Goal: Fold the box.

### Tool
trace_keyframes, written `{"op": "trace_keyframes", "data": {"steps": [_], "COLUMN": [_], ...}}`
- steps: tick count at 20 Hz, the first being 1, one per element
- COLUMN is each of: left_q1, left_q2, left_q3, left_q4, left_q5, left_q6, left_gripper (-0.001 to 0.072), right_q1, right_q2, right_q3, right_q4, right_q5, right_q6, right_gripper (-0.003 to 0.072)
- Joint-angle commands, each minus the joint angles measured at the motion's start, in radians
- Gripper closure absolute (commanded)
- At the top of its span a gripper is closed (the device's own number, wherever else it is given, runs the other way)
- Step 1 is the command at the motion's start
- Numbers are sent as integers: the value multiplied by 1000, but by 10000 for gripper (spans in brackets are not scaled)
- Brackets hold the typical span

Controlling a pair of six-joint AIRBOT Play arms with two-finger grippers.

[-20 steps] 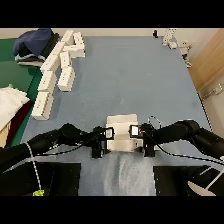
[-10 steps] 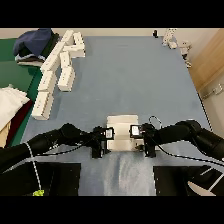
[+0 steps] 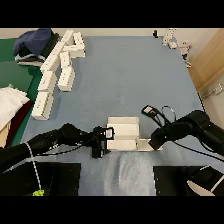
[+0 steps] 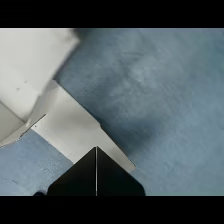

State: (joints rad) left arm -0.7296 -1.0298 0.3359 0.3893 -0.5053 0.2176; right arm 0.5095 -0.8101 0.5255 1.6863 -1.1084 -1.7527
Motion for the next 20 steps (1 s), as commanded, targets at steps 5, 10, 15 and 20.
{"op": "trace_keyframes", "data": {"steps": [5, 10, 15, 20], "left_q1": [0, 0, 0, 0], "left_q2": [0, 0, 0, 0], "left_q3": [1, 1, 1, 1], "left_q4": [0, 0, 0, 0], "left_q5": [0, 0, 1, 0], "left_q6": [0, 0, 0, 0], "left_gripper": [232, 232, 233, 233], "right_q1": [-478, -869, -889, -886], "right_q2": [0, -60, -138, -134], "right_q3": [25, -71, -195, -228], "right_q4": [-4, 409, 543, 636], "right_q5": [-103, -173, -125, -154], "right_q6": [310, -40, -105, -140], "right_gripper": [687, 688, 687, 688]}}
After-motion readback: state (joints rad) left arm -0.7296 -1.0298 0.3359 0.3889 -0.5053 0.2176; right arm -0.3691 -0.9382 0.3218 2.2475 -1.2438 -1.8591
